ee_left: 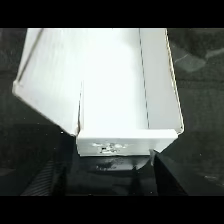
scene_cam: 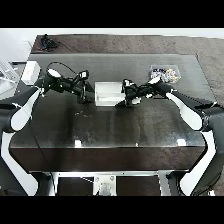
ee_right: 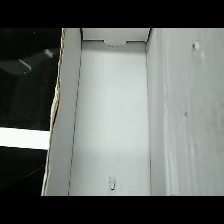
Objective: Fold the box and place the chain.
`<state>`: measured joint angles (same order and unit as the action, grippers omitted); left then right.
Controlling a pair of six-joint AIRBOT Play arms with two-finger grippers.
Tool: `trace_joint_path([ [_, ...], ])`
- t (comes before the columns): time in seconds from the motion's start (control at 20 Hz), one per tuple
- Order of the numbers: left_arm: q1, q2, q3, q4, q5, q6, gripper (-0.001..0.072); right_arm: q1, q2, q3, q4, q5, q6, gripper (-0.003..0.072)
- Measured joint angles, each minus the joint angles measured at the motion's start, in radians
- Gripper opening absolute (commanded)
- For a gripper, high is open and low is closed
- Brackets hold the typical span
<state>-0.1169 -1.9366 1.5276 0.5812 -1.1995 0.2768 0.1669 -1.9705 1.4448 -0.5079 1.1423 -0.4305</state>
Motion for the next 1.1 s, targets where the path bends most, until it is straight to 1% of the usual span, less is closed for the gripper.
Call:
trace_joint_path([
  [0.2,-0.001,-0.001,0.000,-0.002,-0.010,0.002,0.0720,0.000,0.000,0.000,0.000,0.000,0.000,0.0578],
  [0.65,-0.002,-0.001,0.000,0.043,-0.042,0.002,0.0720,0.000,0.000,0.000,0.000,0.000,0.000,0.0579],
  [1.1,-0.026,-0.001,0.000,0.032,-0.011,0.010,0.0720,0.000,0.000,0.000,0.000,0.000,0.000,0.0578],
])
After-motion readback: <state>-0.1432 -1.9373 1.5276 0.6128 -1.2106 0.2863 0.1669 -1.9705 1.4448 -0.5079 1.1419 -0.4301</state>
